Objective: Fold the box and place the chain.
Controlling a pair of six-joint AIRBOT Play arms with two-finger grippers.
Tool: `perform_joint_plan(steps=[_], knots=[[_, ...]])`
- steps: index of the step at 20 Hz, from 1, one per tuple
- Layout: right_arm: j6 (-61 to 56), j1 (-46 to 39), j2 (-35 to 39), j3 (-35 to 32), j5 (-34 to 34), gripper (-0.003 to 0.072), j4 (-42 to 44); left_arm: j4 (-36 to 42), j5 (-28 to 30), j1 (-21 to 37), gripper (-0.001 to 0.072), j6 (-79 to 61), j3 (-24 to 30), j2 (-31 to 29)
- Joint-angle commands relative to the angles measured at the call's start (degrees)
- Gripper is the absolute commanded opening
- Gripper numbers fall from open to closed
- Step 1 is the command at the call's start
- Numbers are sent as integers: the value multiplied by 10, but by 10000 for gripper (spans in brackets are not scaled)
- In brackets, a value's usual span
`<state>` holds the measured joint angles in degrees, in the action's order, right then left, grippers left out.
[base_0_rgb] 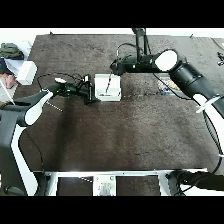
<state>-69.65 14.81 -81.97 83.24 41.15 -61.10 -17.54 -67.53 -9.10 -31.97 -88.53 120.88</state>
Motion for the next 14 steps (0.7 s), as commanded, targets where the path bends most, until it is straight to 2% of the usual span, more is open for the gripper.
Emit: perform_joint_plan(steps=[1,5,8,11,14], knots=[[-22,-17,-11,-18,39,354,-39,0,0,0,234,0,0,0],[-64,-105,45,-157,9,354,-41,0,0,0,234,0,0,0],[-113,-191,76,-268,-54,354,-42,0,0,0,235,0,0,0],[-141,-263,76,-334,-106,355,-41,0,0,0,235,0,0,0],[-162,-307,72,-359,-152,355,-41,0,0,0,235,0,0,0]])
